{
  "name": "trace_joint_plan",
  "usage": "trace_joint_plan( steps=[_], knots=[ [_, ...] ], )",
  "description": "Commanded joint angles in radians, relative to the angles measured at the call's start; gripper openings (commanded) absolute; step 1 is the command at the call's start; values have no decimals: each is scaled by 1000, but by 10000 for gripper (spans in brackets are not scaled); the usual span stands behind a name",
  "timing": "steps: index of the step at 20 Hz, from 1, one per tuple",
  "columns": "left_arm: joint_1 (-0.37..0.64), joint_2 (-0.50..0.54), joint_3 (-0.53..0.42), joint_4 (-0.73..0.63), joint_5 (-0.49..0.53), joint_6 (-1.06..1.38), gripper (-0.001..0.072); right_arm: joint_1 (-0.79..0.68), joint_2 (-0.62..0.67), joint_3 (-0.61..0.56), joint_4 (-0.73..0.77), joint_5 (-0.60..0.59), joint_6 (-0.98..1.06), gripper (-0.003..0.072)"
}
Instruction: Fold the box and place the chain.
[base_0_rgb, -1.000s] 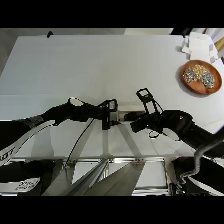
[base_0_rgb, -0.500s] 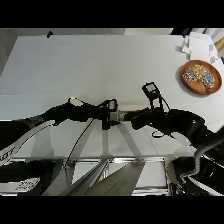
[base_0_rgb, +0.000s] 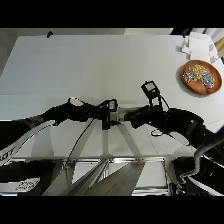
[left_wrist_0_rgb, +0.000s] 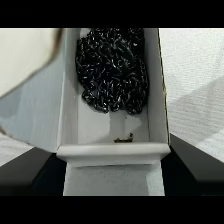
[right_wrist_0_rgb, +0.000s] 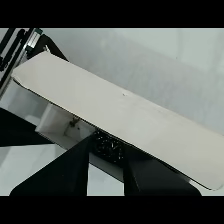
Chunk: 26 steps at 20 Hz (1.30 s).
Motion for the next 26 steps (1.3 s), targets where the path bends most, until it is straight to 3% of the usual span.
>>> trace_joint_plan(
  steps=[1,6,9,12,14,16,19,21,23,26],
  knots=[
    [0,0,0,0,0,0,31,0,-16,0,-7,-6,-1,227],
    [0,0,0,0,0,0,31,0,95,3,-18,-14,-168,225],
    [0,0,0,0,0,0,31,-1,187,3,-18,-6,-380,218],
    [0,0,0,0,0,0,31,-63,199,19,36,-6,-607,217],
    [0,0,0,0,0,0,31,-172,174,44,106,-13,-726,215],
    [1,0,0,0,0,0,31,-290,130,84,167,-17,-792,147],
    [1,0,0,0,0,0,31,-431,45,146,332,-16,-903,147],
    [1,0,0,0,0,0,31,-475,-14,152,484,0,-1092,147],
    [1,0,0,0,0,0,31,-487,-86,152,611,95,-1322,147],
    [0,0,0,0,0,0,31,-487,-189,152,665,247,-1640,147]
  ],
)
